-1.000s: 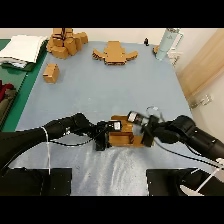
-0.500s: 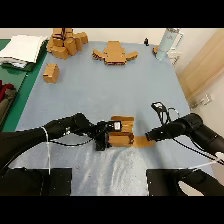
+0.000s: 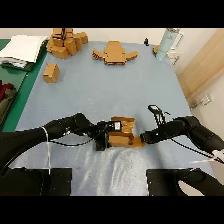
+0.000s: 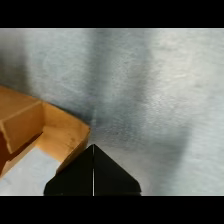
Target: Fold the box.
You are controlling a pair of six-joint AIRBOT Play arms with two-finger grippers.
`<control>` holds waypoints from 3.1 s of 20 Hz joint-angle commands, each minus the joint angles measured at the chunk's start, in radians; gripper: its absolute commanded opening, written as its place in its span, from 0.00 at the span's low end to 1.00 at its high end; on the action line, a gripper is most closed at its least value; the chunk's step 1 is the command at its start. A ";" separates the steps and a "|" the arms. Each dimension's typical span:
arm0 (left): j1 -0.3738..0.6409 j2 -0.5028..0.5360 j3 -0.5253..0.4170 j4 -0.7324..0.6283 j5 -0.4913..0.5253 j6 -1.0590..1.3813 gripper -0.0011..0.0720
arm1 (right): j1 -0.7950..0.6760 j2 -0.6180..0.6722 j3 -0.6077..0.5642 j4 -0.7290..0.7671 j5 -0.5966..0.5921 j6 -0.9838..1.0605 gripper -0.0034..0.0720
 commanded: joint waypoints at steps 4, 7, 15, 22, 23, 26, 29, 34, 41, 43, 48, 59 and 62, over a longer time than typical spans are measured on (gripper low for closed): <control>0.000 0.000 0.000 0.000 0.000 0.000 0.82 | -0.001 0.023 0.000 0.120 -0.016 -0.011 0.05; 0.000 0.000 0.000 0.000 0.000 0.000 0.82 | -0.001 0.077 0.002 0.149 -0.018 -0.011 0.07; 0.000 0.000 0.000 0.000 0.000 0.000 0.82 | 0.000 0.135 0.001 0.210 -0.064 -0.010 0.54; 0.001 0.000 0.000 0.000 0.000 0.000 0.82 | 0.000 0.134 0.001 0.275 -0.026 -0.010 0.72; 0.000 0.000 0.000 0.000 0.000 0.000 0.82 | 0.000 0.134 0.001 0.283 -0.022 -0.010 0.72; 0.000 0.000 0.000 0.000 0.000 0.000 0.82 | 0.000 0.121 0.000 0.285 -0.002 -0.003 0.72; 0.000 0.000 0.000 0.000 0.000 0.000 0.82 | 0.018 0.067 0.000 0.285 0.011 0.008 0.72; 0.000 0.000 0.000 0.000 0.000 0.000 0.82 | 0.137 0.017 0.014 0.232 0.086 0.121 0.71; 0.000 0.000 0.000 0.000 0.019 0.000 0.82 | 0.241 -0.010 0.059 0.064 0.088 0.363 0.69; 0.000 0.000 0.000 0.000 0.019 0.000 0.82 | 0.262 -0.022 0.060 0.053 0.098 0.400 0.69; 0.000 0.000 0.000 0.000 0.022 -0.002 0.82 | 0.292 -0.040 0.084 0.010 0.102 0.495 0.69; 0.001 0.000 0.000 0.024 0.091 -0.131 0.83 | 0.292 -0.103 0.172 -0.126 0.080 0.603 0.66; 0.001 0.000 0.000 0.027 0.089 -0.130 0.82 | 0.293 -0.156 0.199 -0.130 0.077 0.599 0.65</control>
